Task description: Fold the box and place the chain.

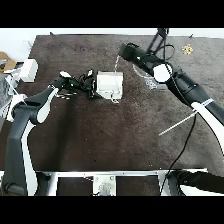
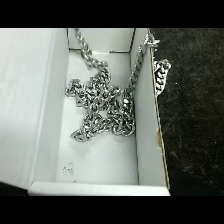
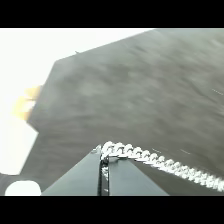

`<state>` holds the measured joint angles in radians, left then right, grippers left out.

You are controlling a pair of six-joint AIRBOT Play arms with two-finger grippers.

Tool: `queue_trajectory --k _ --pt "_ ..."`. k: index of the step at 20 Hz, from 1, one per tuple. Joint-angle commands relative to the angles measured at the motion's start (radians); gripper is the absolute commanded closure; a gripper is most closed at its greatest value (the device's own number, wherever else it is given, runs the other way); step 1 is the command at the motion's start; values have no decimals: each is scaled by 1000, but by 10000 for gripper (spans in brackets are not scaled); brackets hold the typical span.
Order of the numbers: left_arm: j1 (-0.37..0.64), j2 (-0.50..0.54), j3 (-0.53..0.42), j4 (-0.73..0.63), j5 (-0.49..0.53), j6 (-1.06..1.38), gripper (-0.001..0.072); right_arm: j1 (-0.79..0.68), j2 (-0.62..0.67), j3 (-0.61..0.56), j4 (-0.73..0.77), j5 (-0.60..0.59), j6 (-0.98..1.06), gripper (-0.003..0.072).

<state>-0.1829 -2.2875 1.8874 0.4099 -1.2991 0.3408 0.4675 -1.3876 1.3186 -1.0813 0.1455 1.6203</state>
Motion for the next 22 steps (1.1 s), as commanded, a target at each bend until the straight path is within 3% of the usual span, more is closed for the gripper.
queue_trajectory --k 1,7,8,9,15,17,19,22 --pt "0 0 0 0 0 0 485 85 -53 53 -14 -3 -4 684" --pt "0 0 0 0 0 0 485 98 -155 -13 -14 151 26 680" --pt "0 0 0 0 0 0 485 96 -162 -23 -15 166 24 496" --pt "0 0 0 0 0 0 485 87 -161 -29 -29 184 21 442" --pt "0 0 0 0 0 0 485 -109 -87 -40 -180 434 34 440" --pt "0 0 0 0 0 0 485 -214 -78 -98 -199 439 69 438" --pt "0 0 0 0 0 0 485 -307 -92 -175 -197 385 138 331" --pt "0 0 0 0 0 0 485 -381 -180 -224 -87 229 159 336"
